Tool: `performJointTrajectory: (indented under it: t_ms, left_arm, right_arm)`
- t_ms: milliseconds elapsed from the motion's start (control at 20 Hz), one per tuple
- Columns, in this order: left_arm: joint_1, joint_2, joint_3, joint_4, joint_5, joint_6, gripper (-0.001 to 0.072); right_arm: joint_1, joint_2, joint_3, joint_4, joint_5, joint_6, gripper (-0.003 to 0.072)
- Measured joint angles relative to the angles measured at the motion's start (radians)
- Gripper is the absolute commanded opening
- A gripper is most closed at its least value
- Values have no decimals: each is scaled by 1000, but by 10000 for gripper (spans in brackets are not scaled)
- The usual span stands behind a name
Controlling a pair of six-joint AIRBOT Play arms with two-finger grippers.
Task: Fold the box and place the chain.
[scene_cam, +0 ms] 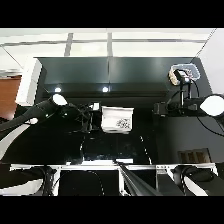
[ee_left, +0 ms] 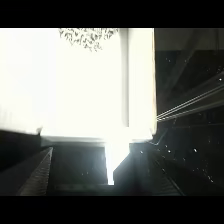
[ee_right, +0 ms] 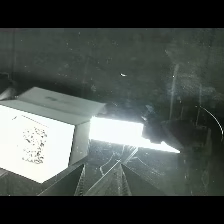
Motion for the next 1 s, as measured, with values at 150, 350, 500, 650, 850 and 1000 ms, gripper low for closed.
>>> performJointTrajectory:
  t_ms: [150,350,500,650,850,1000]
  left_arm:
    - [-9,-21,21,2,0,-8,710]
    - [-23,-32,32,1,-2,-14,708]
    - [-30,-35,35,0,-2,-14,708]
    - [-36,-35,36,-11,-2,-15,706]
    - [-42,-36,36,-24,-1,-16,439]
    - [-43,-36,36,-28,-2,-18,397]
  right_arm:
    - [0,0,0,0,0,0,271]
    - [0,0,0,0,0,0,272]
    - [0,0,0,0,0,0,272]
    - [0,0,0,0,-1,0,272]
    - [0,-5,-1,0,-16,0,272]
    - [0,-20,-1,1,-57,6,720]
